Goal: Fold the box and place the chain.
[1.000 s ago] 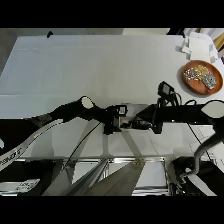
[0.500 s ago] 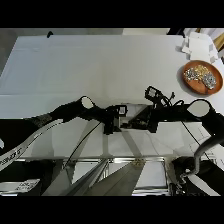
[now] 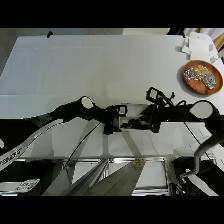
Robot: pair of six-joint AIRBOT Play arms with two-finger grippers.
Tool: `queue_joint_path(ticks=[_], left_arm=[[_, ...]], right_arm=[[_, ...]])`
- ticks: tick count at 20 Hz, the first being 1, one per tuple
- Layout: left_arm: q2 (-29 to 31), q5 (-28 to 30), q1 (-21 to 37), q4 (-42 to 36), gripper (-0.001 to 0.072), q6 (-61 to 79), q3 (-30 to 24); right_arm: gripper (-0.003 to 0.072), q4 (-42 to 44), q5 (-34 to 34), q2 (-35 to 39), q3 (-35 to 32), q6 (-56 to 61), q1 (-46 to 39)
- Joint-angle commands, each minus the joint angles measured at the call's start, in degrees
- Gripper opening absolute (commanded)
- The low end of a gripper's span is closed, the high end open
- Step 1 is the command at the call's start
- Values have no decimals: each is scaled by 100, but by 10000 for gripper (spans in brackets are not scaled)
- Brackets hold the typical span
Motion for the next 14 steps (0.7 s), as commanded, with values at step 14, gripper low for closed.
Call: queue_joint_path(ticks=[14], left_arm=[[4, 0, 7, 2, 69, 0, 2]], right_arm=[[300, -909, 223, -39, -1093, -2103, -1132]])
